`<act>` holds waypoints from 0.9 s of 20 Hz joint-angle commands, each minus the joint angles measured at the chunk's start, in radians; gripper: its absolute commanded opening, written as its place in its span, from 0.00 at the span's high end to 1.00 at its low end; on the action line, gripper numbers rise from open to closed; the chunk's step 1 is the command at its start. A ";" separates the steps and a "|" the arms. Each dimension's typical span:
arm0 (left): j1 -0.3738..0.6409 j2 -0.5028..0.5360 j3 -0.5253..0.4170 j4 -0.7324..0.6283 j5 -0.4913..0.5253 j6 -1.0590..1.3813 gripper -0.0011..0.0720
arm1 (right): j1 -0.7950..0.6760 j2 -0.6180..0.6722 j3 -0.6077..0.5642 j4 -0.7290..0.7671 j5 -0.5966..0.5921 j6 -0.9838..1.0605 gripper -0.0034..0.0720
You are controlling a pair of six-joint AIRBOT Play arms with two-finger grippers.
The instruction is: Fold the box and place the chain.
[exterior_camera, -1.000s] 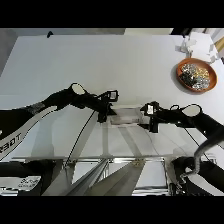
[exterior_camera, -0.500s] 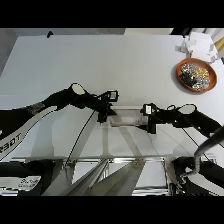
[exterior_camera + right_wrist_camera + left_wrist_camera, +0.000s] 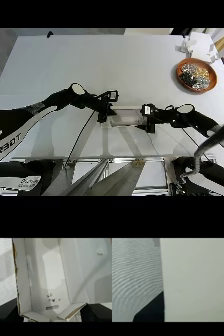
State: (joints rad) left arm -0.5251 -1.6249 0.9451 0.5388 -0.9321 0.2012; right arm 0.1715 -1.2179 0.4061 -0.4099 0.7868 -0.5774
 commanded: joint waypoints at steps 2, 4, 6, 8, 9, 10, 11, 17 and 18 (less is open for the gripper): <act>0.000 0.000 0.000 0.000 0.000 0.000 0.97 | 0.000 -0.022 0.000 0.029 -0.016 -0.035 0.21; 0.000 0.000 0.000 0.000 0.000 0.000 0.97 | 0.000 -0.031 0.000 0.029 -0.017 -0.035 0.24; 0.000 0.000 0.000 0.000 0.000 0.000 0.97 | 0.000 -0.040 0.000 0.029 -0.018 -0.035 0.26; 0.000 0.000 0.001 0.000 0.000 0.000 0.97 | 0.000 -0.043 0.000 0.029 -0.021 -0.047 0.28; 0.000 0.000 0.001 0.000 0.000 0.000 0.97 | 0.000 -0.043 0.000 0.029 -0.020 -0.062 0.30; 0.000 0.000 0.001 0.000 0.000 0.000 0.97 | 0.000 -0.043 0.000 0.029 -0.020 -0.062 0.30; 0.000 0.000 0.000 0.000 0.000 0.000 0.97 | 0.000 -0.043 0.000 0.029 -0.021 -0.062 0.31; 0.000 0.000 0.001 0.000 0.000 0.000 0.97 | 0.000 -0.043 0.000 0.029 -0.021 -0.062 0.36; 0.000 0.000 0.000 0.000 0.000 0.000 0.97 | 0.000 -0.043 0.000 0.028 -0.021 -0.062 0.35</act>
State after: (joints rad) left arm -0.5251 -1.6249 0.9451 0.5392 -0.9318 0.2016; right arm 0.1715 -1.2606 0.4061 -0.3794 0.7677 -0.6373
